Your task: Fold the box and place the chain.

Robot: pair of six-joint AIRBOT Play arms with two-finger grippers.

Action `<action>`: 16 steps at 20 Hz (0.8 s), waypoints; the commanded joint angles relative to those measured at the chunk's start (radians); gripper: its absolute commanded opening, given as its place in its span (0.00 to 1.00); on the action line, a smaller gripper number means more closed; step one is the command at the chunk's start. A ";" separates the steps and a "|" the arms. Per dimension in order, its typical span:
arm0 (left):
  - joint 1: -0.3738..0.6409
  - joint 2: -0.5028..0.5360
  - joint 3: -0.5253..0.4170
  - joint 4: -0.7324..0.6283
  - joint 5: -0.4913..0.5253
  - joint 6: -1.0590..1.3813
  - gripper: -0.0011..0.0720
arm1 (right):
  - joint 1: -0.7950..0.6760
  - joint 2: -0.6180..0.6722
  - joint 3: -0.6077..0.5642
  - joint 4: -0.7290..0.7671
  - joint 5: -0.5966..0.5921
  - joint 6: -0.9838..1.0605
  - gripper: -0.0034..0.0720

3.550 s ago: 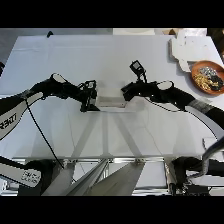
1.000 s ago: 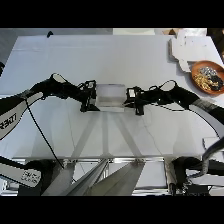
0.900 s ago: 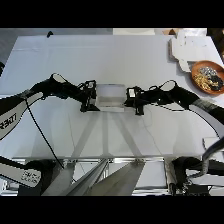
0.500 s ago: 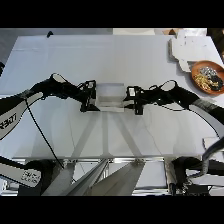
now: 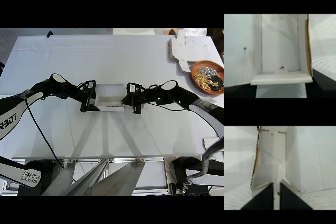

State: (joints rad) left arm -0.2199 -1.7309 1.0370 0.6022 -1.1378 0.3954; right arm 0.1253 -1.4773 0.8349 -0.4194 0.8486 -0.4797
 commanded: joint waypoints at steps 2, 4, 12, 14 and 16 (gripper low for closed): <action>0.000 0.000 0.000 0.000 0.000 0.000 0.47 | 0.000 0.002 0.000 -0.079 -0.001 0.013 0.06; 0.000 0.000 0.000 0.000 0.000 0.000 0.47 | 0.000 0.016 0.000 -0.131 -0.002 0.070 0.06; 0.000 0.000 0.000 0.000 0.000 0.000 0.47 | -0.066 0.150 0.000 -0.211 -0.003 0.334 0.06; 0.000 0.000 0.000 0.000 0.000 0.000 0.47 | -0.095 0.195 0.000 -0.212 -0.006 0.396 0.06; 0.000 0.000 0.000 0.000 0.000 0.000 0.47 | -0.125 0.242 -0.001 -0.213 -0.052 0.492 0.06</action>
